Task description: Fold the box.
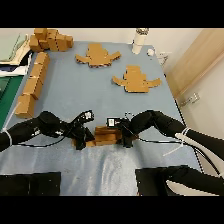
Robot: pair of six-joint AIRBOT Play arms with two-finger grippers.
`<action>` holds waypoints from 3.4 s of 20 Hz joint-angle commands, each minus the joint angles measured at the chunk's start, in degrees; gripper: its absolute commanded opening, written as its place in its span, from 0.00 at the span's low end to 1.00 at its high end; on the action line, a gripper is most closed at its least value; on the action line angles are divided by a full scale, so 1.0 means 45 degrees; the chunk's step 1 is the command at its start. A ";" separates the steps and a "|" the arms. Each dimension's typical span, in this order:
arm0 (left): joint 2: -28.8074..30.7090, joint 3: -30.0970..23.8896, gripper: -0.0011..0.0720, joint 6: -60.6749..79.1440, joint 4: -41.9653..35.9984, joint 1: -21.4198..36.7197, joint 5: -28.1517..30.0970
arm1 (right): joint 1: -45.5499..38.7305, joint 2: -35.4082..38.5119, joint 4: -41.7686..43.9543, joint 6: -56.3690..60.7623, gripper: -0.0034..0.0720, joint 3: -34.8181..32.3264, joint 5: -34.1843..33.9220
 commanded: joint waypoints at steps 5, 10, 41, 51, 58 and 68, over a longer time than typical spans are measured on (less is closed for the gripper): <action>0.4051 0.0151 0.03 -0.9981 0.5124 0.1583 -0.0457 | 0.0000 -0.0005 -0.0024 -0.0029 0.72 0.0000 0.0005; 0.6353 -0.0063 0.03 -1.8807 0.8684 0.3667 -0.2419 | 0.0000 -0.0005 -0.0024 -0.0024 0.72 0.0000 0.0000; 0.2837 -0.1472 0.03 -1.6077 0.0743 -0.0690 0.1549 | 0.0000 -0.0005 -0.0024 -0.0029 0.72 0.0000 0.0005; 0.2827 -0.1447 0.49 -1.6164 0.0646 0.0019 0.1443 | 0.0000 -0.0005 -0.0024 -0.0024 0.72 0.0000 0.0005; 0.2837 -0.1447 0.50 -1.6111 0.0651 0.1277 0.0325 | 0.0000 -0.0005 -0.0024 -0.0029 0.72 0.0000 0.0000; 0.2307 -0.1452 0.68 -1.2405 -0.1525 0.2132 -0.1982 | 0.0000 -0.0005 -0.0024 -0.0024 0.72 0.0000 0.0005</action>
